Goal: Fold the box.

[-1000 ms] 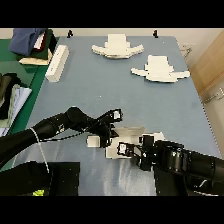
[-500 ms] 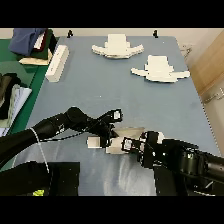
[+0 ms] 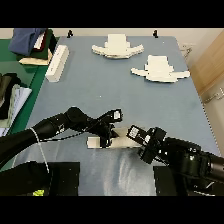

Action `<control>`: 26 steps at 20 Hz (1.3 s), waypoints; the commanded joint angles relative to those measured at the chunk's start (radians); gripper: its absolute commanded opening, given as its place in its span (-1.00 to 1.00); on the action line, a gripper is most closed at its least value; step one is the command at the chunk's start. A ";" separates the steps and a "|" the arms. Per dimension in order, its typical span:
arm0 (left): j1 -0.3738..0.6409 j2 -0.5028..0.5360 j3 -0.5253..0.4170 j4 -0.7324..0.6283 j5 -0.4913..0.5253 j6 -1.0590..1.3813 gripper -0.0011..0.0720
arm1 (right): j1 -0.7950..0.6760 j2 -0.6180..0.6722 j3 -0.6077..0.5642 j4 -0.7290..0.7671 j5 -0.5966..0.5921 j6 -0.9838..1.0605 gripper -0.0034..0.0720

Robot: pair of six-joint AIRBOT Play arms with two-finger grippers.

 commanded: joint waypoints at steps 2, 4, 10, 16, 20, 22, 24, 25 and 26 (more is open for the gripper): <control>0.000 0.000 0.001 0.001 0.000 0.001 -0.93 | -0.003 0.002 0.002 -0.015 -0.010 0.020 1.00; 0.000 0.000 0.001 0.001 0.000 0.001 -0.93 | -0.026 0.002 0.002 0.003 -0.023 -0.084 1.00; 0.000 0.000 0.001 0.001 0.001 0.001 -0.93 | -0.211 0.038 -0.002 0.276 -0.117 -0.529 1.00; 0.000 0.000 0.001 0.001 0.000 0.001 -0.93 | -0.601 0.054 -0.034 0.756 -0.162 -1.160 1.00; 0.000 0.000 0.001 0.001 0.000 0.001 -0.93 | -0.761 -0.006 -0.063 1.003 -0.162 -1.491 1.00; 0.000 0.000 0.001 0.001 0.000 0.001 -0.93 | -0.770 -0.070 -0.063 1.045 -0.169 -1.547 1.00; 0.000 0.000 0.001 0.001 0.000 0.001 -0.93 | -0.770 -0.138 -0.063 1.084 -0.169 -1.546 1.00; 0.000 0.000 0.001 0.001 0.000 0.001 -0.93 | -0.770 -0.161 -0.062 1.090 -0.167 -1.546 1.00; 0.000 0.000 0.001 0.001 0.000 0.001 -0.93 | -0.770 -0.168 -0.062 1.089 -0.158 -1.546 1.00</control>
